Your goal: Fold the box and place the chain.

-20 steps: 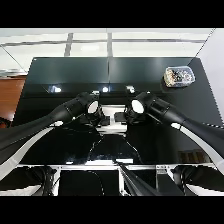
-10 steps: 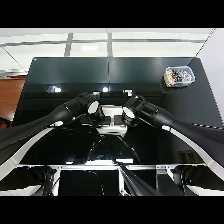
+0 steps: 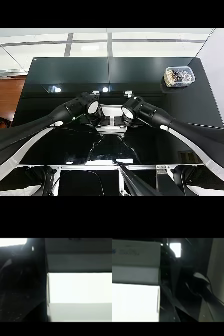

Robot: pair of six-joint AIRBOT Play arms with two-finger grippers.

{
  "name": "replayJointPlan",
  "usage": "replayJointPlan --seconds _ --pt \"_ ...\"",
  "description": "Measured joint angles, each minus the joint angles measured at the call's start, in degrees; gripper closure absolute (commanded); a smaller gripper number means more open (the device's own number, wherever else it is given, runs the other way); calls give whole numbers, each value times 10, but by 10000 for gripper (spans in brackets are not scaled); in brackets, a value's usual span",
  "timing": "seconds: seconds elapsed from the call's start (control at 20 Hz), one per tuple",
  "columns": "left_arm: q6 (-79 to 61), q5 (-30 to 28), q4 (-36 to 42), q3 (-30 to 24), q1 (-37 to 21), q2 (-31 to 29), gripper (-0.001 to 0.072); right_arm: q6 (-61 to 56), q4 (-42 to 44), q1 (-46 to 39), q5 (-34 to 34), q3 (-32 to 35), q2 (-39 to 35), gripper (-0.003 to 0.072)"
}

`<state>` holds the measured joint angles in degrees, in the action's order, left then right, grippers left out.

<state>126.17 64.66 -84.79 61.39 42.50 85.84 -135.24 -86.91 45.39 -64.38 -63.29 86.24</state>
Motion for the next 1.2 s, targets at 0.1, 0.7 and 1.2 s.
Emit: replayJointPlan --seconds 0.1,0.7,1.2 --pt "0 0 0 0 0 0 682 0 1 0 0 0 0 370" --pt "4 -2 5 0 0 0 682 -4 4 0 7 -1 7 673" --pt "0 0 2 0 0 0 682 33 -10 -1 -10 -3 -27 241"
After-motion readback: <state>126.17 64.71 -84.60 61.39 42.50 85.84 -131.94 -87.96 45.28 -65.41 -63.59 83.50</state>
